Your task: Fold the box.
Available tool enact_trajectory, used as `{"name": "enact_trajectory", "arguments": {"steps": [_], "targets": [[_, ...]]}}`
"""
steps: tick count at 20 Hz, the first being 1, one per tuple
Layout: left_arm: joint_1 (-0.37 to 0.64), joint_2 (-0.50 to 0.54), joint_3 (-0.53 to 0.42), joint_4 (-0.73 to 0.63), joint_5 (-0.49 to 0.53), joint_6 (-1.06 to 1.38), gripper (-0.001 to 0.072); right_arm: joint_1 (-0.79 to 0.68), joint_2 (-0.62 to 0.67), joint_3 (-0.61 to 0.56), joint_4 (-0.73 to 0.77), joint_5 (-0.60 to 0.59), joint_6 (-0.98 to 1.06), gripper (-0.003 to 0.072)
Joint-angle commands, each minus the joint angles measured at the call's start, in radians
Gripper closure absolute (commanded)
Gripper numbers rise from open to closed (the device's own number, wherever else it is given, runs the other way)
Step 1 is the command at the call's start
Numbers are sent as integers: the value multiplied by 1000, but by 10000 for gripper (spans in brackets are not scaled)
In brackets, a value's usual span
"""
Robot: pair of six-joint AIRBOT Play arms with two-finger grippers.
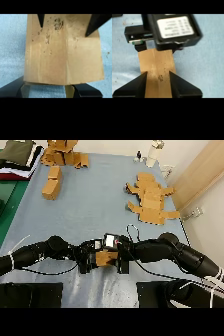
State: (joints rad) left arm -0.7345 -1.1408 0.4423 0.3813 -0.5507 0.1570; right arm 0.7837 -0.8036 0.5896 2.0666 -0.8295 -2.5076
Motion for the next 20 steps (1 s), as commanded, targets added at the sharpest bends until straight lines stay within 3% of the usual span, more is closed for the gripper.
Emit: {"name": "enact_trajectory", "arguments": {"steps": [1, 11, 18, 20], "targets": [[0, 0, 0, 0, 0, 0, 260, 29, 5, -23, -19, 31, -152, 229], [0, 0, 0, 0, 0, 0, 260, 90, -55, -53, -104, 187, -191, 229], [0, 0, 0, 0, 0, 0, 260, 150, -43, -53, -116, 170, -169, 229], [0, 0, 0, 0, 0, 0, 260, 156, -45, -57, -123, 172, -169, 171]]}}
